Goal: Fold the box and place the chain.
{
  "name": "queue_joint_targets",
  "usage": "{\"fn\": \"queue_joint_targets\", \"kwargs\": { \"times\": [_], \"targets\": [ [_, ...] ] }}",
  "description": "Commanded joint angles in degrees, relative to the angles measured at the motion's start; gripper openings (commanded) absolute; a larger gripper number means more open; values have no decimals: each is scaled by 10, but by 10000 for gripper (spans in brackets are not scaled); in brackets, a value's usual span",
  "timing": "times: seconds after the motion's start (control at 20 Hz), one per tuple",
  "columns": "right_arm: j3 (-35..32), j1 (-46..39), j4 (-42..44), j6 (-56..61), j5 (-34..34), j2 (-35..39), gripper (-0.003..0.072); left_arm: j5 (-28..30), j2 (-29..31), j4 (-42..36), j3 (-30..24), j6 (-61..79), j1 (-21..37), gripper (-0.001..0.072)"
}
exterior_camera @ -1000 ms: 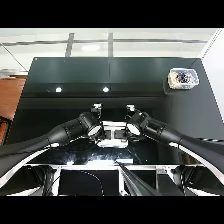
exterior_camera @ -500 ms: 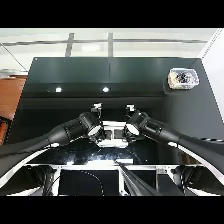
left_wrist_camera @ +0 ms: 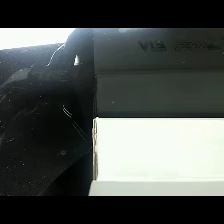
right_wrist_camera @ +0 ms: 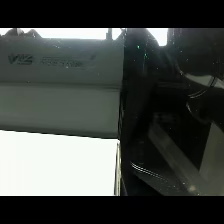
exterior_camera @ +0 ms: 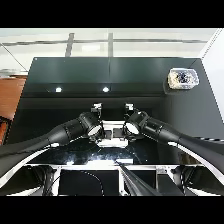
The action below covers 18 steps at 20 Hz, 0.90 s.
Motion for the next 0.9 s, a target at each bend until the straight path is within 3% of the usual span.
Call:
{"fn": "queue_joint_targets", "kwargs": {
  "times": [0.0,0.15,0.3,0.55,0.6,0.65,0.7,0.85],
  "targets": [
    [1,0,1,1,-2,0,226,-1,0,0,0,0,0,30],
    [1,0,-1,1,7,0,225,-1,0,0,0,0,0,30],
    [1,0,-2,-8,8,0,44,-2,0,0,0,0,0,30],
    [1,0,0,-19,7,0,49,-2,0,0,0,0,0,31],
    [1,0,0,-19,7,0,113,-2,0,0,0,0,0,30],
    [2,0,0,-19,7,0,306,-2,0,0,0,0,0,30],
    [2,0,0,-19,9,2,373,-2,0,0,0,0,0,30],
    [3,0,-1,-37,10,19,373,-2,0,0,0,0,0,30]
  ]
}}
